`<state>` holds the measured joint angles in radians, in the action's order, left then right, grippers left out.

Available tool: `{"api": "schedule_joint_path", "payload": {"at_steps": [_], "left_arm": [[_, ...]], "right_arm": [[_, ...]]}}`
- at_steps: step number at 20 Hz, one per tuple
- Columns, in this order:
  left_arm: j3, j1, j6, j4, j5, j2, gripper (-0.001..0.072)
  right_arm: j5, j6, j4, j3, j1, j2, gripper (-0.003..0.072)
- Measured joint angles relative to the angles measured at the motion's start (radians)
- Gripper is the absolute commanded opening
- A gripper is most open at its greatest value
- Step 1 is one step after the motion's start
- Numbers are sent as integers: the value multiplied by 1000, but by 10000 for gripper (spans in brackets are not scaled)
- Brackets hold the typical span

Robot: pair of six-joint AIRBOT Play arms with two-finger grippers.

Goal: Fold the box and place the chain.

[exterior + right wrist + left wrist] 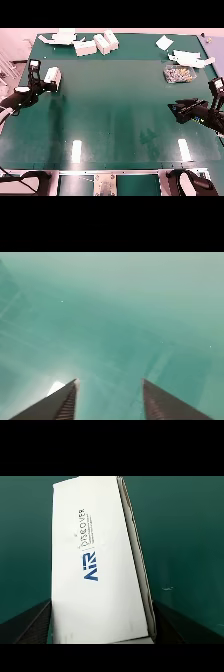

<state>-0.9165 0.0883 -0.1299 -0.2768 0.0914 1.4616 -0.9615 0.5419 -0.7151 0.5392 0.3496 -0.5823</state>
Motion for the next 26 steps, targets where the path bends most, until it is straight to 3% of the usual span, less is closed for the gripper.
{"api": "schedule_joint_path", "payload": {"at_steps": [2,18,19,20,21,23,24,26], "left_arm": [[0,0,0,-1,-1,-2,720],[-1,0,7,-5,-2,-26,716],[-1,0,7,-5,0,-28,595],[-1,0,7,-5,0,-28,524],[-1,0,8,-6,0,-27,525],[-1,0,8,-5,-1,-23,279],[-2,0,7,-5,-2,-19,243],[-3,0,8,-5,-2,-11,243]], "right_arm": [[0,0,0,0,0,0,557],[1,-3,-4,0,0,0,557],[2,-3,-4,0,0,0,556],[4,-3,-4,0,0,0,556],[6,-3,-4,0,0,0,556],[9,-3,-4,0,0,0,556],[13,-3,-4,0,0,0,556],[19,-3,-3,0,0,0,555]]}}
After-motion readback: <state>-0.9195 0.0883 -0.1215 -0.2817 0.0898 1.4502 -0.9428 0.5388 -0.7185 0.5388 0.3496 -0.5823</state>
